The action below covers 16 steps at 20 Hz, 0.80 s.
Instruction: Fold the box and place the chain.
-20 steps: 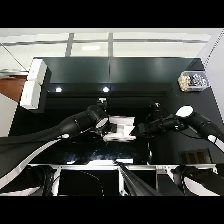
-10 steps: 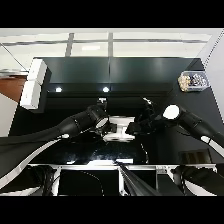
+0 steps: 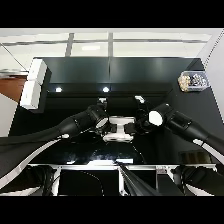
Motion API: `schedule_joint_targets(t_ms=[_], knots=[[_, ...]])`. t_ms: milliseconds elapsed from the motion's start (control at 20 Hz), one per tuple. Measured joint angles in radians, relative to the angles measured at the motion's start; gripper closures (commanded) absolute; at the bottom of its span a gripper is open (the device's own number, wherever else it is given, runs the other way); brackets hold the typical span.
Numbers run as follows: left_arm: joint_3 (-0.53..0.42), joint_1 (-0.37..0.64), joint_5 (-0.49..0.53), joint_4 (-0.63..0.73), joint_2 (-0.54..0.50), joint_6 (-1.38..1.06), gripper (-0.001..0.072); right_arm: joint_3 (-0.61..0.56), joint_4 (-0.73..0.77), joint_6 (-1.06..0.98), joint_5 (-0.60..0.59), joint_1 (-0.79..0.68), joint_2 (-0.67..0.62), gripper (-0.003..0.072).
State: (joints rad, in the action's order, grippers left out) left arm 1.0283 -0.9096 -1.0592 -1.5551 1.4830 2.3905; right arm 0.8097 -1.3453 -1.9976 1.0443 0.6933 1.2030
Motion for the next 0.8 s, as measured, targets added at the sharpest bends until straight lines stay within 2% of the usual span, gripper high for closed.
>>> schedule_joint_targets(t_ms=[200,250,800], knots=[[0.000,0.000,0.000,0.000,0.000,0.000,0.0683,0.032,-0.066,-0.099,0.027,0.049,0.045,0.0390],[0.000,0.000,0.000,0.000,0.000,0.000,0.0683,0.037,-0.072,-0.116,0.032,0.055,0.058,0.0483],[0.000,0.000,0.000,0.000,0.000,0.000,0.0683,0.071,-0.096,-0.225,0.031,0.072,0.140,0.0491]])
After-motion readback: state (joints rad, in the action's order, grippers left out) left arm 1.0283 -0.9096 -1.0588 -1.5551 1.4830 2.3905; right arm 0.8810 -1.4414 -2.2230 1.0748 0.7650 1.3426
